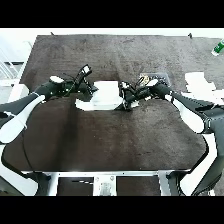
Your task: Fold the box and place the chain.
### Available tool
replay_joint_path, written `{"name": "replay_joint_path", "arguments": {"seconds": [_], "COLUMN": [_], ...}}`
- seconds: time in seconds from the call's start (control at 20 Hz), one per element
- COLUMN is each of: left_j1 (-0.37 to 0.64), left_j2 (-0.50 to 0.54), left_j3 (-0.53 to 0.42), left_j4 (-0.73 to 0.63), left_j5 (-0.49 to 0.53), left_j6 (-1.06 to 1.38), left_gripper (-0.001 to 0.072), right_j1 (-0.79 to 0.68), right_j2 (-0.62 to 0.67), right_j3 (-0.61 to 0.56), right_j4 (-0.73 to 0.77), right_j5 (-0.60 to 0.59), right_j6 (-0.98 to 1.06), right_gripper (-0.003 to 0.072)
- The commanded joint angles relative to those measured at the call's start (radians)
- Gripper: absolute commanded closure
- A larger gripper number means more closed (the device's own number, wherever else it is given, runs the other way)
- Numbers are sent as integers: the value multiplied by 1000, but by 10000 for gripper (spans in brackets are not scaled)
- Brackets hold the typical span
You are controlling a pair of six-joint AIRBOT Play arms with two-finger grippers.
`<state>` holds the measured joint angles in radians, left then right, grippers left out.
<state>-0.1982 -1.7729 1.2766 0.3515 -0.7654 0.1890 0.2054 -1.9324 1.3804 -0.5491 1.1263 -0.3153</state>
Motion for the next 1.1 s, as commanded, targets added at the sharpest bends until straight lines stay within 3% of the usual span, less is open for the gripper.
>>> {"name": "replay_joint_path", "arguments": {"seconds": [0.0, 0.3, 0.5, 0.75, 0.8, 0.85, 0.9, 1.05], "left_j1": [0, 1, 4, 79, 84, 82, 75, 46], "left_j2": [-6, -5, 22, 103, 110, 113, 111, 107], "left_j3": [1, 6, 67, 96, 96, 96, 95, 95], "left_j4": [16, 40, 45, 116, 190, 293, 385, 587], "left_j5": [-4, -5, -32, -214, -267, -284, -289, -291], "left_j6": [4, 3, 2, -8, -8, -32, -83, -139], "left_gripper": [691, 691, 690, 688, 572, 188, -4, 0], "right_j1": [1, 1, 1, 1, 1, 1, 1, 1], "right_j2": [0, 0, 0, 0, 0, 0, 0, 0], "right_j3": [0, 0, 0, 0, 0, 0, 0, 0], "right_j4": [-1, -1, -1, -1, -1, 0, -1, -1], "right_j5": [0, 1, 0, 1, 1, 0, 1, 0], "right_j6": [0, 0, 0, 0, 0, 0, 0, 0], "right_gripper": [134, 134, 134, 134, 134, 134, 134, 134]}}
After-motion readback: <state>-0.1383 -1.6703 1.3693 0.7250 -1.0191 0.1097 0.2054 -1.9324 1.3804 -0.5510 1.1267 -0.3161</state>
